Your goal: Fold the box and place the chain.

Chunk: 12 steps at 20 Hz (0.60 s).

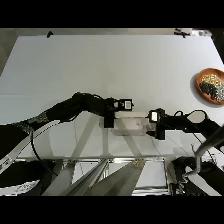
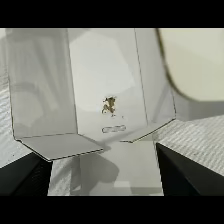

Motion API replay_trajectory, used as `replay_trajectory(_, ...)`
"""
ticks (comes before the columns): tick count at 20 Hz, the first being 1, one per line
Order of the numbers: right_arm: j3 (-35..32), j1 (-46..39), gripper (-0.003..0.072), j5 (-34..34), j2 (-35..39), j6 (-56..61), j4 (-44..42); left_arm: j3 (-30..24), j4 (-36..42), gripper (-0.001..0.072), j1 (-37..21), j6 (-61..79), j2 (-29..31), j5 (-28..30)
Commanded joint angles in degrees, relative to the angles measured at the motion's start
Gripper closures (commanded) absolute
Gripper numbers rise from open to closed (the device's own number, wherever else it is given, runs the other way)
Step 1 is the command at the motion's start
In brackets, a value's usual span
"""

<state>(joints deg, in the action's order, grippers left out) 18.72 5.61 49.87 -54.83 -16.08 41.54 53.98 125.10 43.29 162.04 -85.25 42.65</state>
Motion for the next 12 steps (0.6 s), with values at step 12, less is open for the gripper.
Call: replay_trajectory(12,-0.37,-0.26,-0.0013,0.79,-0.17,1.33,8.63,0.02,-0.02,0.0697,0.02,-0.02,-0.02,-0.02)
